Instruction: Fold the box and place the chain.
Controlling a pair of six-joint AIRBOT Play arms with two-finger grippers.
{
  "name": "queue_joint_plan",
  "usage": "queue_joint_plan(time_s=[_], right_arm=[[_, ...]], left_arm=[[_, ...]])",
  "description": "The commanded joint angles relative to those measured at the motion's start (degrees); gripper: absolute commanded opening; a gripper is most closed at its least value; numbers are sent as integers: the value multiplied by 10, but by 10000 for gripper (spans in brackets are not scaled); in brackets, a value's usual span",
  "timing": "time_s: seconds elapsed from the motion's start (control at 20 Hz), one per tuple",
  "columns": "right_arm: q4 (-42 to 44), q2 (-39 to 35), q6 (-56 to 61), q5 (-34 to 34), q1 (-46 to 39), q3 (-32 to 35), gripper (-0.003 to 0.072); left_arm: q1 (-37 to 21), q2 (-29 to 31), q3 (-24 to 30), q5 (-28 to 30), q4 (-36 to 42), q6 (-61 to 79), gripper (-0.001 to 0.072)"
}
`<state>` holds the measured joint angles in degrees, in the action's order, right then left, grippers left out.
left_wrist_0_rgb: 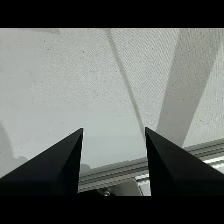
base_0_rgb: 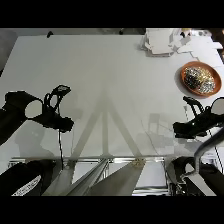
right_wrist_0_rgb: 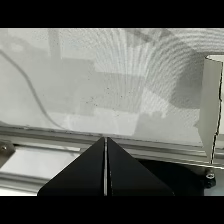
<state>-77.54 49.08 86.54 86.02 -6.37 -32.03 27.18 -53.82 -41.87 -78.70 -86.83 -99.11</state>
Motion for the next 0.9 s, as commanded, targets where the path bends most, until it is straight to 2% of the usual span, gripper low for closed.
queue_joint_plan(time_s=[0.0, 0.15, 0.3, 0.4, 0.55, 0.6, 0.65, 0.7, 0.75, 0.85], right_arm=[[0, 0, 0, -2, 0, 0, 20], [-11, 0, 2, -3, -1, -5, 20], [-124, 7, -1, 4, -12, -61, 20], [-193, 35, -23, 11, -72, -111, 20], [-213, 109, -29, -15, -195, -175, 20], [-214, 138, -41, -21, -229, -197, 56], [-215, 166, -48, -19, -266, -221, 226], [-216, 195, -60, -10, -303, -250, 460], [-219, 221, -65, -2, -341, -281, 500], [-224, 257, -65, 2, -407, -334, 501]], left_arm=[[0, 0, 0, 0, 0, 0, 433], [0, 0, 0, 0, 0, 0, 433], [0, 0, 0, 0, 0, 0, 433], [0, 0, 0, 0, 0, 0, 433], [0, 0, 0, 0, 0, 0, 433], [0, 1, 0, 0, 0, 0, 433], [0, 1, 0, 0, 0, 0, 433], [0, 1, 0, 0, 0, 0, 433], [0, 1, 0, 0, 0, 0, 433], [0, 1, 0, 0, 0, 0, 433]])
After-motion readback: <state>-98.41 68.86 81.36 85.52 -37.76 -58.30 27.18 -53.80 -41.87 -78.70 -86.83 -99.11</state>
